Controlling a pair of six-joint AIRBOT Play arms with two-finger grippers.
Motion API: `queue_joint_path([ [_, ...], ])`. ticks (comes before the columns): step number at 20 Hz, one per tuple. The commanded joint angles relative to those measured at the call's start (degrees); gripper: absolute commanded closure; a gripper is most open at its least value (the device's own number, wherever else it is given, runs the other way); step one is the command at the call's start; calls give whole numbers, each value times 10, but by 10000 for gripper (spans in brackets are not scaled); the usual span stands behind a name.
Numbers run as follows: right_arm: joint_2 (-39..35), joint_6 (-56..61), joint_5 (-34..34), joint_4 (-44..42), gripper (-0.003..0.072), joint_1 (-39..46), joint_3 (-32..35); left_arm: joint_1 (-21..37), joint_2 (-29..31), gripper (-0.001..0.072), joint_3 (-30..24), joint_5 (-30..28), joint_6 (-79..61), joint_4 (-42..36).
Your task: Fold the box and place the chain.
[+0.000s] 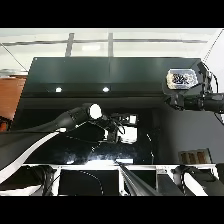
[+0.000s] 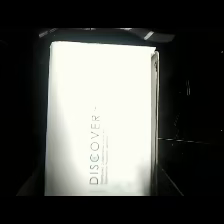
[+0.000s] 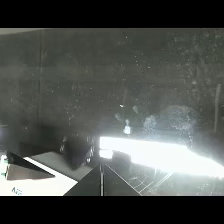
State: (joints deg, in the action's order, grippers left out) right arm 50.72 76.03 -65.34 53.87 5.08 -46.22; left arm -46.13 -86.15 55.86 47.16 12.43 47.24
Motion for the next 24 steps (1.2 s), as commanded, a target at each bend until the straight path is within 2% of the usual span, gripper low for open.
queue_joint_path([
  [1, 0, 0, 5, 0, 653, 0, 0, -9, -4, 57, 0, -37, 10, 9],
  [3, 0, 0, 10, 0, 653, 0, 0, -2, 0, 268, 1, -37, 76, 51],
  [4, 0, 0, 11, 0, 653, 0, 0, 7, 5, 324, 1, -37, 107, 72],
  [6, 0, 0, 12, 0, 653, 0, 0, 43, 23, 357, 1, -36, 177, 100],
  [8, 0, 0, 12, 0, 653, 0, 0, 105, 40, 357, 1, -32, 239, 108],
  [10, 0, 0, 13, 0, 653, 0, 0, 191, 58, 357, 2, -31, 303, 108],
  [13, 0, 0, 13, 0, 653, 0, 0, 338, 50, 356, 31, -33, 399, 109],
  [15, 0, 0, 12, -1, 653, 0, 0, 433, 17, 356, 82, -26, 440, 123],
  [18, 0, 0, 9, -5, 653, 0, 0, 537, -72, 350, 216, 21, 526, 220],
  [21, 0, 0, 9, -22, 652, 0, 0, 599, -173, 350, 366, 48, 529, 302],
  [24, 0, 3, 11, -37, 652, 0, 0, 638, -264, 349, 491, 44, 541, 285],
])
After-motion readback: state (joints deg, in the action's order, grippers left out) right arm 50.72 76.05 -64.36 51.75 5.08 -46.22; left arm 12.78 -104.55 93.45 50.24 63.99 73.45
